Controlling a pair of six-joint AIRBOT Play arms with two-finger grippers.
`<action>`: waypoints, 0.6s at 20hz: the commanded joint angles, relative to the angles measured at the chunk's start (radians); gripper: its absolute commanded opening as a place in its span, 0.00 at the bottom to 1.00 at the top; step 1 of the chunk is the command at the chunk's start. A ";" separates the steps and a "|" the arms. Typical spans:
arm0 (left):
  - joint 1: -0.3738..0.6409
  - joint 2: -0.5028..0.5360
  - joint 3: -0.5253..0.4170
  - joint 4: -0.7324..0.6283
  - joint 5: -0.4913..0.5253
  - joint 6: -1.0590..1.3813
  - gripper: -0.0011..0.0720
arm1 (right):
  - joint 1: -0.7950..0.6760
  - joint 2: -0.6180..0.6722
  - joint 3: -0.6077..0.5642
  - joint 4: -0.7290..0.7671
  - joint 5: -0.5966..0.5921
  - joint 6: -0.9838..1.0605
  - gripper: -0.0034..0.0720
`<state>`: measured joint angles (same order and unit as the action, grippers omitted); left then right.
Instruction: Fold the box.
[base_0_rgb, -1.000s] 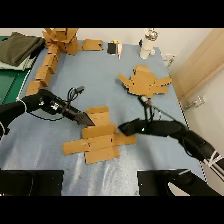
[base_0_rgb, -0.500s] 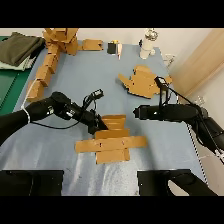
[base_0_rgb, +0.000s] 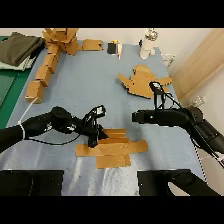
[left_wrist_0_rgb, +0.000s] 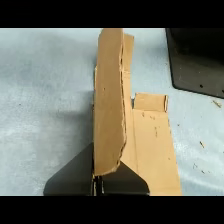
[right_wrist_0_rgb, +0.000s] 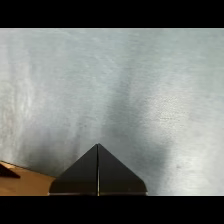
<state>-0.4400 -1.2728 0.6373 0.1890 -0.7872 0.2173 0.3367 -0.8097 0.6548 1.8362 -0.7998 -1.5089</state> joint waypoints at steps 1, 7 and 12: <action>-0.028 0.008 -0.024 0.018 0.022 0.048 0.03 | 0.008 0.000 -0.001 -0.050 0.017 0.043 0.05; -0.026 0.010 -0.024 0.021 0.022 0.043 0.03 | 0.008 0.001 -0.001 -0.050 0.008 0.043 0.05; 0.011 0.029 -0.024 0.021 0.014 0.018 0.03 | 0.008 0.001 -0.001 -0.061 -0.034 0.043 0.05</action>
<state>-0.4488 -1.2564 0.6140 0.2066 -0.7601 0.2501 0.3439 -0.8097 0.6544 1.7832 -0.8112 -1.4662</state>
